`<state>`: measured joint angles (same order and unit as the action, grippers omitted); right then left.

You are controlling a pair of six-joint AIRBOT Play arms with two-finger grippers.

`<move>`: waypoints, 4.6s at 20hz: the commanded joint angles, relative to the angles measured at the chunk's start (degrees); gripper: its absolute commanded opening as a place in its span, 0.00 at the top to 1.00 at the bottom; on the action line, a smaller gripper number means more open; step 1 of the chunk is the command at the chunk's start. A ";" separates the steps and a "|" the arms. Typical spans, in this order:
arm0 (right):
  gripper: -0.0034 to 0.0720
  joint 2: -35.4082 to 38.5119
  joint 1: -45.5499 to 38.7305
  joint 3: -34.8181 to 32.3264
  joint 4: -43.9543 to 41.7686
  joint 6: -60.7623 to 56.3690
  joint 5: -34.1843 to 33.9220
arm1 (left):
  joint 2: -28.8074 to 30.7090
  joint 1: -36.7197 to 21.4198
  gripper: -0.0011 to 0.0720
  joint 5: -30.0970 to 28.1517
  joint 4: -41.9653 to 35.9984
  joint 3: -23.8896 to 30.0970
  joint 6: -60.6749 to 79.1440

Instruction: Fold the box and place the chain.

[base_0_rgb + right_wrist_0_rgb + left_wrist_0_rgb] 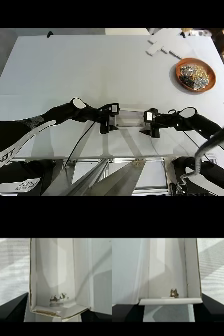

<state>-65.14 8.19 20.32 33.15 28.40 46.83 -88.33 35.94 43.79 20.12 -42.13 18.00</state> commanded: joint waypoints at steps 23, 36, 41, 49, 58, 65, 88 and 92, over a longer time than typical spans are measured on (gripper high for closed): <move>0.93 18.60 -1.40 0.02 -17.33 -23.87 -3.54 | 0.04 -0.02 0.85 0.15 0.07 0.04 0.00; 0.93 22.73 3.98 3.06 -11.76 -15.06 11.78 | 0.04 -0.02 0.85 0.15 0.07 0.04 0.00; 0.93 19.93 11.98 3.06 1.38 -21.05 1.60 | 0.04 -0.02 0.85 0.15 0.07 0.04 0.00; 0.94 10.71 11.93 3.06 0.76 -39.43 -26.38 | 0.04 -0.02 0.85 0.15 0.07 0.04 0.00; 0.93 5.88 11.93 3.08 1.33 -43.63 -21.88 | 0.04 -0.02 0.85 0.15 0.07 0.04 0.00; 0.93 10.73 11.91 5.31 5.99 -48.70 -14.21 | 0.04 -0.02 0.85 0.15 0.07 0.04 0.00; 0.67 19.78 11.93 3.61 38.66 -34.53 3.04 | 0.04 -0.02 0.85 0.20 0.07 0.04 0.00; 0.67 14.97 11.93 3.61 38.58 -34.12 -2.40 | 0.04 -0.02 0.85 0.17 0.07 0.04 0.00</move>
<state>-46.87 20.10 24.14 72.97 -9.32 49.74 -88.33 35.97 43.97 20.16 -42.13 18.00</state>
